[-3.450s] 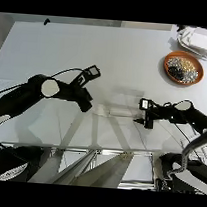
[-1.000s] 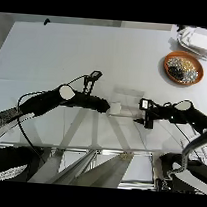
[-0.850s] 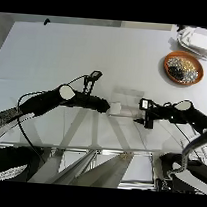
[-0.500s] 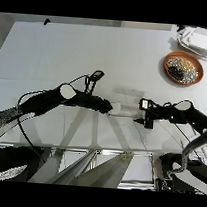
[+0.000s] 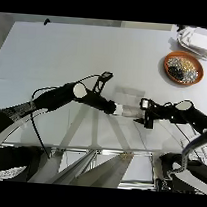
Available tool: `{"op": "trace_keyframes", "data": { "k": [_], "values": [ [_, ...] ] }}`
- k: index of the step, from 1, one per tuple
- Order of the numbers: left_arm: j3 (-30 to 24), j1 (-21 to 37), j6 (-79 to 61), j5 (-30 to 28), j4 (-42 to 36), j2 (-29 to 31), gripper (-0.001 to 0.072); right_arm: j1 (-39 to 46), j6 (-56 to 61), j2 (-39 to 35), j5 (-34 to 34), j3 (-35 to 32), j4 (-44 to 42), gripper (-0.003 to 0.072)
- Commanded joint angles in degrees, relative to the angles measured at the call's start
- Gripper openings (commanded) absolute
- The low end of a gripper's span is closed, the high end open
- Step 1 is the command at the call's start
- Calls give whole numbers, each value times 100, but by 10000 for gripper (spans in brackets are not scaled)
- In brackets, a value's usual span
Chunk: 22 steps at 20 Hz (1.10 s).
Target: Fold the box and place the chain.
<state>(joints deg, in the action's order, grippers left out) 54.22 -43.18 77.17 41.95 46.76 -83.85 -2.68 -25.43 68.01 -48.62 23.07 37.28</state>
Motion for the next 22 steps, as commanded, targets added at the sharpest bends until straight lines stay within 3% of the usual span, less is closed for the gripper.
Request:
{"op": "trace_keyframes", "data": {
  "k": [1,5,10,18,22],
  "values": [
    [380,-162,1172,354,1137,-151,324,-7,-11,-2,0,2,0,323],
    [717,-326,2098,896,2000,-258,324,-7,-11,-2,0,2,0,323],
    [1519,-577,2933,1725,2988,-584,324,-7,-11,-2,0,2,0,323],
    [2887,-824,3622,3080,3158,-1499,324,-7,-11,-2,0,2,0,323],
    [3239,-780,4332,3327,3362,-1633,317,-7,-11,-2,-2,2,0,323]
  ]
}}
